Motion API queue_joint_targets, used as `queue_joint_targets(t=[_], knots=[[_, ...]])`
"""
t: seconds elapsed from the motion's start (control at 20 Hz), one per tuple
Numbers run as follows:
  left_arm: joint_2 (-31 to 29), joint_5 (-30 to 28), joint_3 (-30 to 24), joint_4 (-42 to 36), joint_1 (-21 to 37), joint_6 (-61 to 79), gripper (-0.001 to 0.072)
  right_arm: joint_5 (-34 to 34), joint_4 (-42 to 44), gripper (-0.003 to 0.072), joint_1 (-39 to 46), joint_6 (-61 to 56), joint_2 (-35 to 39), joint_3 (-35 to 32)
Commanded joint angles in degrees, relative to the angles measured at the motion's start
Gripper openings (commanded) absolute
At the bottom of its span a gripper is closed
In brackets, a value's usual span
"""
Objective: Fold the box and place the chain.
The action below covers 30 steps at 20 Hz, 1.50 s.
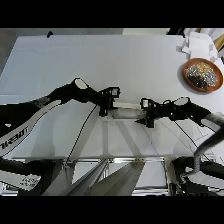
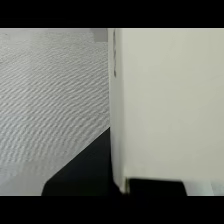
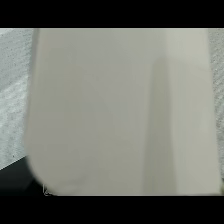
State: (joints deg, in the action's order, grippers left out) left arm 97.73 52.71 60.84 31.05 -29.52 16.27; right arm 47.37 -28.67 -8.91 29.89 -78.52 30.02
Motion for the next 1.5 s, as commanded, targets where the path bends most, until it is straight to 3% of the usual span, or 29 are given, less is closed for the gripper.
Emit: queue_joint_targets(t=[0.0, 0.4, 0.5, 0.6, 0.7, 0.8, 1.0, 1.2, 1.25, 1.35, 1.45], knots=[[0.04, -0.96, -0.02, -1.81, -0.22, 0.02, 0.0013, 0.02, 0.00, 0.0340, -0.07, 0.00, -0.02, -0.04], [-1.64, -0.70, -0.02, 1.01, 0.17, -2.62, 0.0037, 0.02, 0.02, 0.0340, -0.07, 0.00, -0.04, -0.04], [-3.30, -1.09, -0.02, 3.93, 1.07, -2.84, 0.0259, 0.02, 0.00, 0.0340, -0.07, 0.00, -0.04, -0.04], [-5.18, -0.28, -0.02, 5.84, 2.51, -4.46, 0.0334, 0.02, 0.00, 0.0340, -0.07, 0.00, -0.02, -0.04], [-7.13, 1.31, -0.02, 7.69, 3.98, -7.41, 0.0499, 0.02, 0.00, 0.0340, -0.07, 0.00, -0.04, -0.04], [-9.18, 4.24, -0.02, 10.38, 5.03, -10.47, 0.0521, 0.02, 0.02, 0.0340, -0.07, 0.00, -0.02, -0.04], [-13.81, 10.71, -0.02, 19.85, 5.20, -16.96, 0.0475, 0.02, 0.00, 0.0340, -0.07, 0.00, -0.02, -0.04], [-17.20, 18.27, -0.02, 20.44, 3.89, -19.17, 0.0059, 0.02, 0.02, 0.0340, -0.07, 0.00, -0.02, -0.04], [-17.33, 19.74, -0.02, 20.44, 2.71, -19.17, 0.0007, 0.00, 0.00, 0.0340, -0.07, 0.00, -0.02, -0.04], [-17.14, 19.82, -0.02, 20.33, -1.01, -20.15, 0.0006, 0.02, 0.02, 0.0340, -0.07, 0.00, -0.04, -0.04], [-17.07, 15.32, -0.02, 18.40, -4.92, -21.68, 0.0006, 0.02, 0.00, 0.0340, -0.07, 0.00, -0.04, -0.04]])
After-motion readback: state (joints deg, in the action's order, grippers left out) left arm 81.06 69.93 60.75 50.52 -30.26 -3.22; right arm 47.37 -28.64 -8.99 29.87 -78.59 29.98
